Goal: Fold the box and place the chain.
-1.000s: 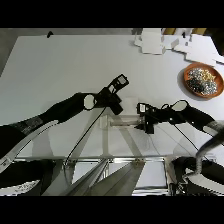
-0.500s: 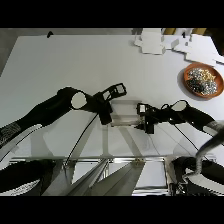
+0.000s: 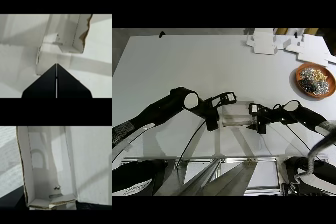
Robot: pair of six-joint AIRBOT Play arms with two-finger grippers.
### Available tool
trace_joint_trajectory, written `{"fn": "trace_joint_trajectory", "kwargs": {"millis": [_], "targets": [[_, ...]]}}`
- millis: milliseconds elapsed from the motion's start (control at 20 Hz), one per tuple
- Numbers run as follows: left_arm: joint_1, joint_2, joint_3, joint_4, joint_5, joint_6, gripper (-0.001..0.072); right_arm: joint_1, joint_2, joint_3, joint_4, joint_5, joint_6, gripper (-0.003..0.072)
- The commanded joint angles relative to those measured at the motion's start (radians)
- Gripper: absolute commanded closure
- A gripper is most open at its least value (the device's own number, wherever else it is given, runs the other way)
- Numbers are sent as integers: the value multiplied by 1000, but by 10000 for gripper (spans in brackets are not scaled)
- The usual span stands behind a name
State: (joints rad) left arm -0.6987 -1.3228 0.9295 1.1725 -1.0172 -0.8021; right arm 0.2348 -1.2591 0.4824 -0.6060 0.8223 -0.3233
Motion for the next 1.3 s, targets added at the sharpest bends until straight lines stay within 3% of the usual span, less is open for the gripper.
{"fn": "trace_joint_trajectory", "kwargs": {"millis": [0,100,150,250,300,650,750,1250], "targets": [[41,11,-38,4,-35,90,706,0,1,0,1,1,1,380],[59,10,-79,-23,-7,222,698,0,1,0,1,1,1,380],[64,10,-99,-45,18,301,654,0,1,0,1,1,1,380],[65,10,-127,-92,86,449,460,0,1,0,1,0,1,380],[65,10,-136,-121,125,502,418,0,1,0,1,1,1,380],[64,9,-140,-171,241,578,412,0,1,0,1,1,1,380],[64,3,-140,-171,241,578,372,0,1,0,1,0,1,380],[63,-10,-140,-176,187,573,376,0,1,0,1,1,1,380]]}}
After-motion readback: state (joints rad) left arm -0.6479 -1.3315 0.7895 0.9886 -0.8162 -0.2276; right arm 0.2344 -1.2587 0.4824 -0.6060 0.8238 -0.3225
